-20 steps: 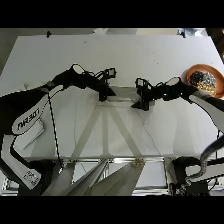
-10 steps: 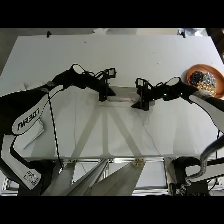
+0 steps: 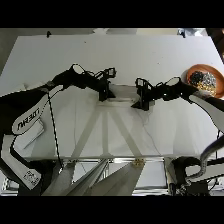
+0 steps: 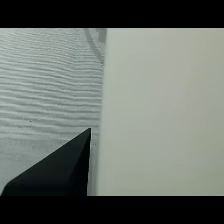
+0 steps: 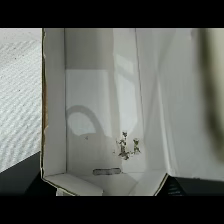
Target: Fold the box and place the chain.
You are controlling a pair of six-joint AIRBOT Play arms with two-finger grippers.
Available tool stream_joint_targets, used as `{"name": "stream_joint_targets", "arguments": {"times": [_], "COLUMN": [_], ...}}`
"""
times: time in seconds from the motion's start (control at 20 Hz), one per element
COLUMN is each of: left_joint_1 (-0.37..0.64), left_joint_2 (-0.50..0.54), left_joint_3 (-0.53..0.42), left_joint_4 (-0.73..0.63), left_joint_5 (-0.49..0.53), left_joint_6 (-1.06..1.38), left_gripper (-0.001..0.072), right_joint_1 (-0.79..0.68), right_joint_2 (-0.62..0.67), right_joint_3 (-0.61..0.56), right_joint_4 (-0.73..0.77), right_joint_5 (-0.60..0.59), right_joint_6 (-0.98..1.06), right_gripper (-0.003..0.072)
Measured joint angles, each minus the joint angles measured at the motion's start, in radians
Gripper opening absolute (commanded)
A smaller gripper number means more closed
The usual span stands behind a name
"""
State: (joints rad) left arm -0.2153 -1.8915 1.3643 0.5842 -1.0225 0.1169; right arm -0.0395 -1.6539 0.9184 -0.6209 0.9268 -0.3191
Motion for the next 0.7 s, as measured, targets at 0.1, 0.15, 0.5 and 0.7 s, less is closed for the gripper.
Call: {"name": "stream_joint_targets", "arguments": {"times": [0.1,0.15,0.5,0.7], "left_joint_1": [0.001,0.002,0.067,0.074], "left_joint_2": [0.006,0.012,0.118,0.196], "left_joint_3": [0.000,0.000,0.000,0.000], "left_joint_4": [0.000,0.001,0.091,0.305], "left_joint_5": [-0.007,-0.013,-0.106,-0.184], "left_joint_6": [-0.005,-0.007,-0.075,-0.220], "left_gripper": [0.0336,0.0336,0.0336,0.0013], "right_joint_1": [0.000,0.000,0.000,0.000], "right_joint_2": [0.000,0.000,0.000,0.000], "right_joint_3": [0.000,0.000,0.000,0.000], "right_joint_4": [0.000,0.000,0.000,0.000], "right_joint_5": [0.000,0.000,0.000,0.000], "right_joint_6": [0.000,0.000,0.000,0.000], "right_gripper": [0.0507,0.0507,0.0507,0.0507]}}
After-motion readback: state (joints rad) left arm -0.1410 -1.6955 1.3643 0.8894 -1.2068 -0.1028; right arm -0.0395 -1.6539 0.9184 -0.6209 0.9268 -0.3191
